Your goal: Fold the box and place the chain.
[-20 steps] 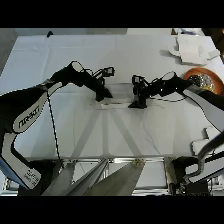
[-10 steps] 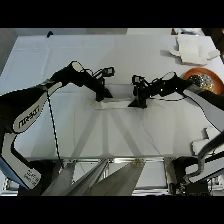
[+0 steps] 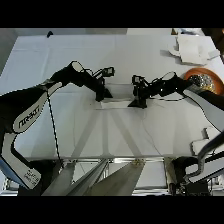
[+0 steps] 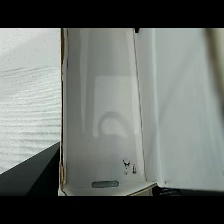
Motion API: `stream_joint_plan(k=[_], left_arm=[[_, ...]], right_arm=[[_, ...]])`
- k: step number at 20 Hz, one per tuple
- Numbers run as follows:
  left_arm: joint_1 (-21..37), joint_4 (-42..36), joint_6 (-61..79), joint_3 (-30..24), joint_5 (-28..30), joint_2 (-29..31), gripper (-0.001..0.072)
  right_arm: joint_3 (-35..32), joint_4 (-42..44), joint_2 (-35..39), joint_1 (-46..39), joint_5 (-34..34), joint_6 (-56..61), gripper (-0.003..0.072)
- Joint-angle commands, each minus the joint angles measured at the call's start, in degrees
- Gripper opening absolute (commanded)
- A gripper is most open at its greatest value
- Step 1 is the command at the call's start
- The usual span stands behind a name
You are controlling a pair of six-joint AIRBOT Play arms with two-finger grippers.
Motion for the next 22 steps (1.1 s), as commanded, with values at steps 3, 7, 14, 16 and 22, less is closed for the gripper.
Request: stream_joint_plan(k=[3, 7, 14, 16, 22], left_arm=[[0.0, 0.0, 0.1, 0.0, 0.0, 0.0, 0.0011], [0.0, 0.0, 0.1, 0.0, 0.0, 0.0, 0.0011], [0.0, -0.2, 0.1, 0.0, 0.0, 0.0, 0.0011], [0.0, -0.4, 0.0, 0.0, 0.0, 0.0, 0.0033], [0.1, -0.4, 0.0, 0.0, 0.0, 0.0, 0.0320]], right_arm=[[0.0, 0.0, 0.0, 0.0, 0.0, 0.0, 0.0483], [0.0, 0.0, 0.0, 0.0, 0.0, 0.0, 0.0483], [0.0, 0.0, 0.0, 0.0, 0.0, 0.0, 0.0483], [0.0, 0.0, 0.0, 0.0, 0.0, 0.0, 0.0483], [0.0, 0.0, 0.0, 0.0, 0.0, 0.0, 0.0483]])
